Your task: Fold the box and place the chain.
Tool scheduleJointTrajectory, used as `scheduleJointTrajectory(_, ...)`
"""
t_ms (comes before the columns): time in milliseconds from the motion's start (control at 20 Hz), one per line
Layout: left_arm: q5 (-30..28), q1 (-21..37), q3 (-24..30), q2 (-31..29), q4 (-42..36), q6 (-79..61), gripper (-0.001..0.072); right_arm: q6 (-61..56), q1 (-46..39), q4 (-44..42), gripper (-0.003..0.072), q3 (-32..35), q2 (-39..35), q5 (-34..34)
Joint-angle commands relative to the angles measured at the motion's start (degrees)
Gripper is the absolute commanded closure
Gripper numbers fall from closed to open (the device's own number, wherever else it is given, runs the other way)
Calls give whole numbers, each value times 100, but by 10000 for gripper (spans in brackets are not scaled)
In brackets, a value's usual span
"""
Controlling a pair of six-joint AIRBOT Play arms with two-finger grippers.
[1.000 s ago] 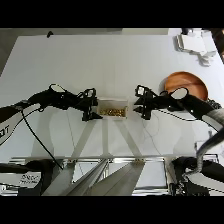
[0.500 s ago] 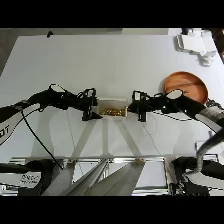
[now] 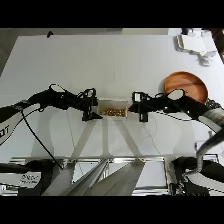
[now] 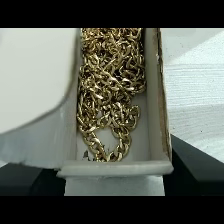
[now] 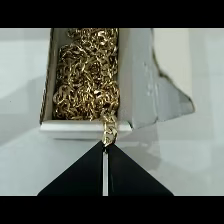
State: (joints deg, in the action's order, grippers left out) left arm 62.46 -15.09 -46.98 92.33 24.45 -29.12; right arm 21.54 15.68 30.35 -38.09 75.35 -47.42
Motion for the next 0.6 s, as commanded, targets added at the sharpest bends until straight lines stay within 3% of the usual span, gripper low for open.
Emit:
scheduleJointTrajectory(0,-4,-2,-4,-2,0,-2,335,-828,2,520,678,-4,-474,2)
scheduleJointTrajectory(250,-4,-2,-4,-2,0,0,335,-1392,2,352,678,-116,-1320,-258)
scheduleJointTrajectory(400,-4,-2,-4,-2,0,-2,335,-1727,149,179,677,-365,-1318,-739)
scheduleJointTrajectory(550,-4,-2,-4,-2,0,-2,335,-1735,507,179,677,-708,-1091,-743)
